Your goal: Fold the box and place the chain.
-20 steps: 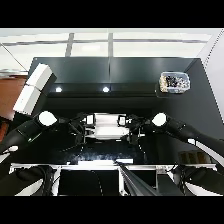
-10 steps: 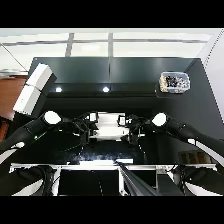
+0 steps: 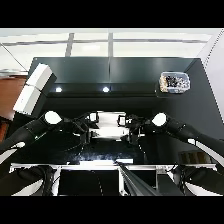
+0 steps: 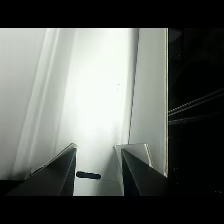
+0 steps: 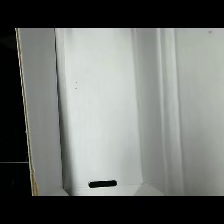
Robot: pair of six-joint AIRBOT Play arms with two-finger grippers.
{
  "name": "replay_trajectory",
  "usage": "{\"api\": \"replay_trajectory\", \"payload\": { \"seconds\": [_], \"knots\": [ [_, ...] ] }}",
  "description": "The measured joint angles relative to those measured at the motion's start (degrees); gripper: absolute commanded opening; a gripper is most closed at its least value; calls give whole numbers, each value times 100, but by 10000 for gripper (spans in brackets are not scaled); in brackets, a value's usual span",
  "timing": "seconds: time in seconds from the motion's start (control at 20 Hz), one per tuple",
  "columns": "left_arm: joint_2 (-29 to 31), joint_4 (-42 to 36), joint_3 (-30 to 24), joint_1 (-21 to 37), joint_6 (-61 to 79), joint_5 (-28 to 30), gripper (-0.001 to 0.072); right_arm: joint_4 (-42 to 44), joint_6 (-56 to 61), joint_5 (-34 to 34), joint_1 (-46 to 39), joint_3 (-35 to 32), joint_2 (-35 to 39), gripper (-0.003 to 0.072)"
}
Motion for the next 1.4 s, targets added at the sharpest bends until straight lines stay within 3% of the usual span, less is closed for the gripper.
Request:
{"api": "replay_trajectory", "payload": {
  "seconds": [0.05, 0.15, 0.25, 0.3, 0.35, 0.45, 0.5, 0.55, 0.6, 0.85, 1.05, 1.4],
  "knots": [
    [0, 2, 0, 0, 2, -2, 382, 0, 0, -2, -2, 0, 0, 373],
    [0, 9, 0, 0, 7, -17, 468, 0, 0, -2, 0, 0, 0, 373],
    [0, 11, 0, 0, 9, -17, 446, -2, -2, 0, 0, 0, 0, 373],
    [0, 13, 0, 0, 4, -17, 253, -2, -2, -2, 0, 0, 0, 373],
    [0, 42, 0, 0, 7, -35, 209, -2, 0, -2, 0, 0, 0, 373],
    [0, 94, 0, 0, 11, -50, 390, 0, 0, -2, 0, 0, 0, 373],
    [0, 122, 0, 0, 9, -50, 359, -2, -2, -2, 0, 0, 0, 373],
    [0, 146, 0, 0, 7, -57, 143, -2, -4, -2, 0, 0, 0, 373],
    [2, 186, 0, 0, 9, -94, 30, 0, 0, -2, 0, 0, 0, 373],
    [232, 651, 0, 85, -365, -175, 29, 9, 7, -4, 0, 0, 0, 373],
    [765, 944, -2, 535, -1117, -254, 30, 7, 4, -7, 0, 0, 0, 373],
    [1300, 450, -2, 2710, -2975, -1375, 30, 2, 0, -7, 0, 0, 0, 373]
  ]
}}
